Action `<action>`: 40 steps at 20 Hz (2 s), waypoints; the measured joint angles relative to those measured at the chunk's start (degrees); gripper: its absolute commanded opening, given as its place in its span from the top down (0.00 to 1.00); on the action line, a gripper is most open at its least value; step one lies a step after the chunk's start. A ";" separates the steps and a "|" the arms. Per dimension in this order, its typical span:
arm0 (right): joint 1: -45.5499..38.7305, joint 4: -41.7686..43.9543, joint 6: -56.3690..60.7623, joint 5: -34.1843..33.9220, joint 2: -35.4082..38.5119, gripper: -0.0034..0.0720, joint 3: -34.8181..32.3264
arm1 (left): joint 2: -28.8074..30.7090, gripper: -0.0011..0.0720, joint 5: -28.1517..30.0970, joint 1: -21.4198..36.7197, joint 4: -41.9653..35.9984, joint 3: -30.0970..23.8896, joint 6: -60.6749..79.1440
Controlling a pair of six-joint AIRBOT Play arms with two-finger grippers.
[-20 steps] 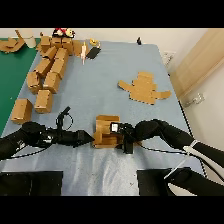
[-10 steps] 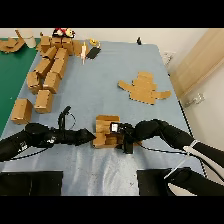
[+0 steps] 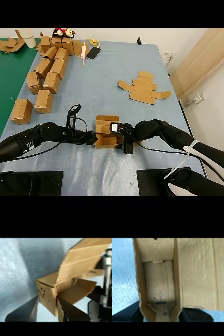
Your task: Fold the box.
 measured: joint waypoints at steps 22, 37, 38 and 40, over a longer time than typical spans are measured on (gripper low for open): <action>-0.02 -0.13 0.00 0.02 0.00 0.23 0.00 | -12.72 0.48 -14.88 -14.45 34.01 19.32 -34.93; -0.04 -0.07 0.00 -0.02 0.00 0.23 0.00 | -21.59 0.48 -24.98 -14.86 37.07 26.97 -38.45; -0.02 -0.09 0.00 -0.02 0.00 0.23 0.00 | -21.94 0.48 -25.09 -14.86 37.09 27.30 -38.75; -0.04 -0.09 0.00 -0.02 0.00 0.23 0.00 | -22.53 0.48 -25.14 -14.86 37.13 27.76 -39.21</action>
